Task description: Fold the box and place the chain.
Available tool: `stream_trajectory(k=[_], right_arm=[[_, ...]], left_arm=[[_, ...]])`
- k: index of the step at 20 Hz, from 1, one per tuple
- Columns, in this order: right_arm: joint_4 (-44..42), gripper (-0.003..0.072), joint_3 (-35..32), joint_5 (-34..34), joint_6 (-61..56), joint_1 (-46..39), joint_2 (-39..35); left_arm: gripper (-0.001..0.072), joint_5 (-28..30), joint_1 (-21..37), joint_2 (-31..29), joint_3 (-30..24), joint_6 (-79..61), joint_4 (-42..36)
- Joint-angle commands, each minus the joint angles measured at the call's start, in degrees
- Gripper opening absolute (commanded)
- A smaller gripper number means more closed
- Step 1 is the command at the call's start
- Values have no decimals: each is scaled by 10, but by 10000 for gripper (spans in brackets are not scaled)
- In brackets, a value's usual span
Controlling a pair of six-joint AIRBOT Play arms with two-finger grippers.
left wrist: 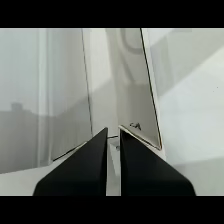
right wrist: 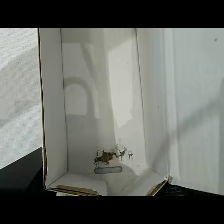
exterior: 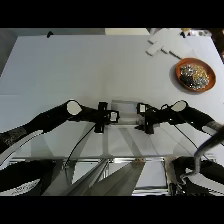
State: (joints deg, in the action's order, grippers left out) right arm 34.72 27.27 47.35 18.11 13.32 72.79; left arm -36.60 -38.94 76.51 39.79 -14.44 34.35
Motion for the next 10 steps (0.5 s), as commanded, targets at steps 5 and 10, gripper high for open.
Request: stream_trajectory(k=[5,10], right_arm=[[0,223,0,0,0,0,0],[0,223,0,0,0,0,0]], left_arm=[[173,21,-12,34,1,-5,-15],[415,27,-16,34,1,-6,-16]])
